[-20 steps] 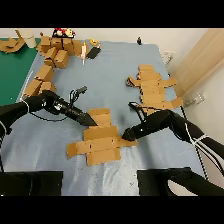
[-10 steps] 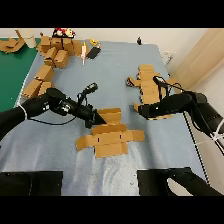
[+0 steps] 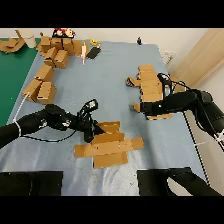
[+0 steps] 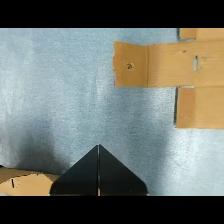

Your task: Fold the box.

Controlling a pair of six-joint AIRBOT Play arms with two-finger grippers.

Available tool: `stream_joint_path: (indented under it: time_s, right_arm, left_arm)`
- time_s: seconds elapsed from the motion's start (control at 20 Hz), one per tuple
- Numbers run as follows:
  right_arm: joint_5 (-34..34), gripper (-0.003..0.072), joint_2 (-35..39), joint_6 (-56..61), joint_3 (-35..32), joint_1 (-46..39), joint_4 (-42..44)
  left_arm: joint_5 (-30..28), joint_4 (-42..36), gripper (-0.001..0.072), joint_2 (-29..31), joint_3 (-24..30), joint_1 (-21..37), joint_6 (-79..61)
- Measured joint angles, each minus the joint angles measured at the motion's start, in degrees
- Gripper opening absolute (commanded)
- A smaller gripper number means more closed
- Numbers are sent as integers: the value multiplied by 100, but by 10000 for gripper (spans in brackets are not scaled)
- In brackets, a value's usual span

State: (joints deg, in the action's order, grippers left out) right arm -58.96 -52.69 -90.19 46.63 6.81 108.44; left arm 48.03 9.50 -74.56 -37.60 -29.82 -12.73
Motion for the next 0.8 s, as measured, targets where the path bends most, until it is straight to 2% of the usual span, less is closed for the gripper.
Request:
stream_joint_path:
  time_s: [0.2, 0.5, 0.8]
  right_arm:
    - [2, 7, -9, 17, 2, 0, 31]
    - [15, 7, -11, 20, 2, 0, 37]
    - [111, 7, -11, 20, 2, 0, 83]
  left_arm:
    - [-160, -50, 13, 74, 101, -17, -236]
    - [-400, -92, 13, 682, 221, -120, -632]
    - [-848, -98, 13, 894, 619, -544, -968]
